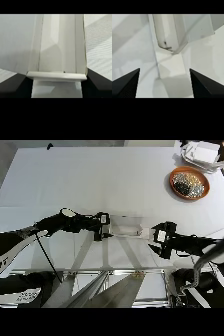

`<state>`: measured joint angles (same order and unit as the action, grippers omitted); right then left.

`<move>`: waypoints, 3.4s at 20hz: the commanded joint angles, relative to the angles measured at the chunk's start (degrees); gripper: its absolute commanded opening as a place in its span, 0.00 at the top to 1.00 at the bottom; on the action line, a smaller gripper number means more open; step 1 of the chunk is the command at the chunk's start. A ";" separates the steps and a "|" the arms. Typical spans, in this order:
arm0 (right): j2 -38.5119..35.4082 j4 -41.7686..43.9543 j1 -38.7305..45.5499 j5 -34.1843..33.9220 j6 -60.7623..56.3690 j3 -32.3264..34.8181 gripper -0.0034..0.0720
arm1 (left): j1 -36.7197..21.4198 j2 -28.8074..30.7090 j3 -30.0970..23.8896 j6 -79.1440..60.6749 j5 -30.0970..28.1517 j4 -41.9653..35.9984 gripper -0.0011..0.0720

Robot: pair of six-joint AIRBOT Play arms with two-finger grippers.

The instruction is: Fold the box and place the chain.

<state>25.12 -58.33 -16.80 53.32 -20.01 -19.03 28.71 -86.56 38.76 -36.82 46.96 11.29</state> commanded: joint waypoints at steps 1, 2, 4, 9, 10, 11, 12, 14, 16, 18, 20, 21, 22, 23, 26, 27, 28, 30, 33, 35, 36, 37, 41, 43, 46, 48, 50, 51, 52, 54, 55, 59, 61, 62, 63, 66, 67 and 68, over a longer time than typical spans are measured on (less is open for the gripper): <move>-4.00 9.57 0.00 2.97 -5.49 -0.07 0.08 | -0.04 -0.02 0.02 0.04 0.63 -0.13 0.80; -3.98 12.50 0.00 2.73 -5.46 -0.07 0.08 | -0.04 -0.04 0.02 0.02 1.97 -0.13 0.81; -3.98 15.54 0.02 1.77 -5.46 -0.07 0.08 | -0.04 -0.02 0.02 0.00 4.26 -0.13 0.81; -4.00 15.47 0.00 -1.07 -5.44 -0.07 0.08 | -0.11 1.64 0.02 11.91 0.81 4.04 0.81; -3.98 15.47 0.00 -2.03 -5.44 -0.07 0.08 | -0.09 2.32 0.02 14.97 -0.85 8.24 0.81; -3.98 15.47 0.00 -3.08 -5.44 -0.07 0.08 | -0.09 2.86 0.02 18.23 -1.62 11.80 0.81; -3.98 15.50 0.00 -4.35 -5.44 -0.07 0.08 | -0.04 3.19 0.02 21.57 -2.03 14.73 0.81; -3.96 15.50 0.02 -6.51 -5.42 -0.07 0.08 | -0.04 3.17 0.00 25.55 -2.25 18.16 0.81; -3.91 15.47 0.02 -8.33 -5.40 -0.07 0.08 | -0.02 3.17 0.00 25.55 -2.73 18.25 0.81; -3.91 15.50 0.00 -10.03 -5.40 -0.07 0.08 | -0.02 3.17 0.00 25.55 -3.56 18.12 0.81; -3.91 15.50 0.00 -11.37 -5.40 -0.07 0.08 | -0.02 3.17 0.00 25.51 -3.48 18.14 0.80; -3.91 15.50 0.00 -11.69 -5.25 -0.07 0.10 | -0.02 3.17 0.00 25.53 -3.41 18.14 0.80; -3.91 15.50 0.00 -11.89 -5.20 -0.07 0.10 | -0.02 3.19 0.00 25.53 -3.34 18.14 0.81; -3.91 15.50 0.00 -12.07 -5.20 -0.07 0.10 | -0.02 3.28 0.00 25.51 -3.26 18.12 0.81; -3.91 15.47 0.00 -12.31 -5.20 -0.07 0.10 | -0.02 4.81 0.00 25.49 -5.27 18.14 0.81; -3.89 15.45 0.00 -12.31 -5.18 -0.07 0.10 | -0.02 5.55 0.00 25.49 -6.08 18.12 0.81; -3.78 15.45 0.00 -12.31 -5.18 -0.07 0.10 | -0.02 6.32 0.00 25.49 -6.69 18.12 0.81; -3.37 15.23 0.00 -12.28 -5.16 -0.07 0.10 | -0.02 6.88 0.00 25.53 -6.88 18.14 0.81; -1.55 15.04 0.00 -12.26 -5.01 -0.04 0.10 | 0.70 6.64 0.00 25.73 -7.06 18.43 0.81; -0.11 15.06 0.00 -12.26 -5.01 -0.07 0.10 | 1.42 6.64 0.00 25.73 -7.76 18.43 0.81; 0.33 15.08 0.00 -12.24 -5.01 -0.04 0.10 | 1.66 6.64 0.00 25.73 -7.80 18.40 0.81; 0.57 15.15 0.00 -12.24 -5.01 -0.04 0.10 | 1.75 6.62 0.00 25.73 -7.74 18.51 0.81; 0.59 15.19 0.00 -12.26 -5.01 -0.04 0.10 | 1.75 6.38 0.00 25.70 -7.76 19.65 0.81; 0.59 15.19 0.00 -12.26 -5.01 -0.04 0.10 | 1.75 5.44 0.00 25.73 -7.74 19.67 0.81; 0.59 15.19 0.00 -12.26 -4.98 -0.07 0.10 | 1.75 4.85 0.00 25.73 -7.56 19.63 0.81; 0.59 15.19 0.00 -12.26 -4.98 -0.07 0.10 | 1.75 4.85 0.00 25.70 -7.56 19.65 0.80; 0.61 15.28 0.00 -12.26 -5.01 -0.07 0.11 | 1.75 4.85 0.00 25.73 -7.52 19.63 0.80; 0.61 15.37 0.00 -12.24 -5.01 -0.04 0.22 | 1.75 4.85 0.00 25.73 -7.50 19.61 0.81; 0.61 15.56 0.00 -12.31 -5.01 -0.04 0.46 | 1.75 4.85 0.00 25.73 -7.45 19.61 0.81; 1.18 17.77 0.00 -13.99 -4.98 -0.04 0.88 | 1.75 4.87 0.00 25.73 -7.41 19.61 0.81; 2.08 20.52 0.00 -15.96 -4.74 -0.07 0.94 | 1.75 4.85 0.00 25.73 -7.30 19.61 0.81; 10.97 36.30 0.00 -17.75 8.68 -0.07 0.95 | 1.75 4.87 0.00 25.73 -7.30 19.58 0.81; 17.22 47.04 0.00 -15.23 18.99 -0.09 0.95 | 1.75 4.87 0.00 25.73 -7.32 19.61 0.81; 20.39 52.94 0.00 -13.60 25.00 -0.09 0.95 | 1.75 4.87 0.00 25.73 -7.30 19.61 0.81; 23.19 57.59 0.00 -12.52 29.73 -0.37 0.95 | 1.75 4.87 0.00 25.70 -7.30 19.61 0.81; 29.44 60.94 0.02 -12.37 31.21 -3.58 0.95 | 1.75 4.87 0.00 25.70 -7.32 19.61 0.81; 31.56 60.94 0.02 -12.87 31.19 -5.20 0.95 | 1.75 4.87 0.00 25.73 -7.30 19.61 0.81; 33.59 60.98 0.02 -14.01 30.93 -6.69 0.95 | 1.75 4.85 0.00 25.73 -7.30 19.61 0.81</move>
<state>52.84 -2.31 -16.82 39.75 7.03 -22.68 30.41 -81.67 38.81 -11.09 39.66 30.89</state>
